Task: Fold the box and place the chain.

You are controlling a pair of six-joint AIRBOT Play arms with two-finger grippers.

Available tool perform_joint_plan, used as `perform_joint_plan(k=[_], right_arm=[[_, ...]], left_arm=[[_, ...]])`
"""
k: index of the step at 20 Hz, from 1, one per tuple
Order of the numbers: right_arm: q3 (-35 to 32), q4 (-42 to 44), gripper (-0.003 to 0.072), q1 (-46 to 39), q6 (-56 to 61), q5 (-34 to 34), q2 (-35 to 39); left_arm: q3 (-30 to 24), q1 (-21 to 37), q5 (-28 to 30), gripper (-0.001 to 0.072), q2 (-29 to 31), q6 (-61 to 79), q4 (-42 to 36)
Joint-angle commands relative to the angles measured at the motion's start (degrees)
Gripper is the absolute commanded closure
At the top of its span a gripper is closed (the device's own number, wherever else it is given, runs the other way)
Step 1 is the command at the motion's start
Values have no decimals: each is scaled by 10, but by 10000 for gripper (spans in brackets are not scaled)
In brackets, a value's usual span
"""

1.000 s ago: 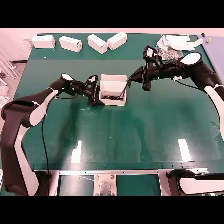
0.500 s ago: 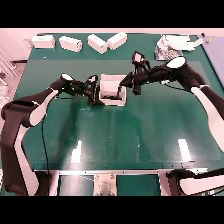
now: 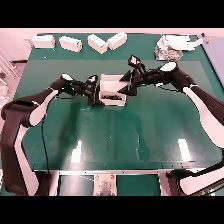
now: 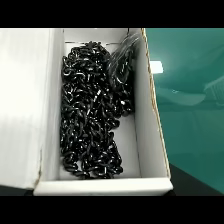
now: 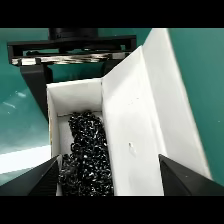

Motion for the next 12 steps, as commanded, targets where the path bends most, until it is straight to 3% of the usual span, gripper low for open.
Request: perform_joint_plan(k=[1,6,7,8,9,12], right_arm=[[20,5,10,-3,42,-2,10],[68,8,12,-33,85,-18,17],[71,12,50,-43,87,-30,17],[72,18,470,-55,85,-40,17],[72,29,666,-65,76,-46,15],[74,73,675,-90,44,-59,4]], left_arm=[[1,0,0,363,0,0,0],[1,0,0,363,0,0,0],[1,0,0,363,0,0,0],[1,0,0,363,0,0,0],[1,0,0,363,0,0,0],[1,0,0,363,0,0,0]])
